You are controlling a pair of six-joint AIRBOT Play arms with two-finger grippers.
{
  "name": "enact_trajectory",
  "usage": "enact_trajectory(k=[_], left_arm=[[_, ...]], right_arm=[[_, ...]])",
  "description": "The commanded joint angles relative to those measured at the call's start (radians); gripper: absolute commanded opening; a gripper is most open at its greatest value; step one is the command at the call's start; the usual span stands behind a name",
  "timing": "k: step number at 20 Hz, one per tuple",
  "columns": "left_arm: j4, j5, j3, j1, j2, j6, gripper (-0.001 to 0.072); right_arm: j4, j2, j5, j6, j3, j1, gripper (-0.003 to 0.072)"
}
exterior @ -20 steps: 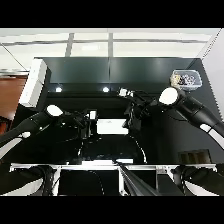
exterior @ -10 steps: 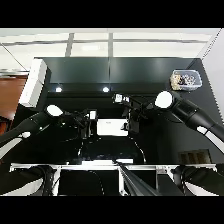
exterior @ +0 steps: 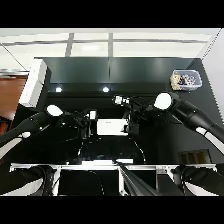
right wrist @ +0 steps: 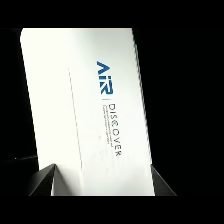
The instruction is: Fold the box and place the chain.
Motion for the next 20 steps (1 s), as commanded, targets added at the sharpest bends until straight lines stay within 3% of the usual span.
enact_trajectory(k=[1, 2, 3, 4, 6, 7, 8, 20], left_arm=[[0.000, 0.000, 0.000, -0.001, -0.001, 0.000, 0.0466], [0.000, 0.000, 0.000, -0.001, -0.001, 0.000, 0.0466], [0.000, -0.001, 0.000, -0.001, -0.001, 0.000, 0.0466], [0.000, -0.001, 0.000, -0.001, -0.001, 0.000, 0.0466], [0.000, -0.001, 0.000, -0.001, -0.001, 0.000, 0.0466], [0.000, -0.001, 0.000, -0.001, -0.001, 0.000, 0.0466], [0.000, -0.001, 0.000, -0.001, -0.001, 0.000, 0.0466], [0.000, -0.001, 0.000, -0.001, -0.001, 0.000, 0.0466]], right_arm=[[-0.004, 0.000, -0.056, 0.043, -0.005, 0.001, 0.0705], [-0.004, 0.000, -0.069, 0.044, -0.005, 0.001, 0.0699], [-0.004, 0.000, -0.071, 0.048, -0.005, 0.001, 0.0533], [-0.004, 0.000, -0.069, 0.057, -0.005, 0.001, 0.0460], [-0.004, 0.000, -0.061, 0.066, -0.005, 0.001, 0.0447], [-0.004, 0.000, -0.056, 0.076, -0.005, 0.001, 0.0309], [-0.004, 0.000, -0.052, 0.080, -0.005, 0.001, 0.0255], [-0.026, 0.000, -0.034, 0.080, -0.005, 0.001, 0.0278]])
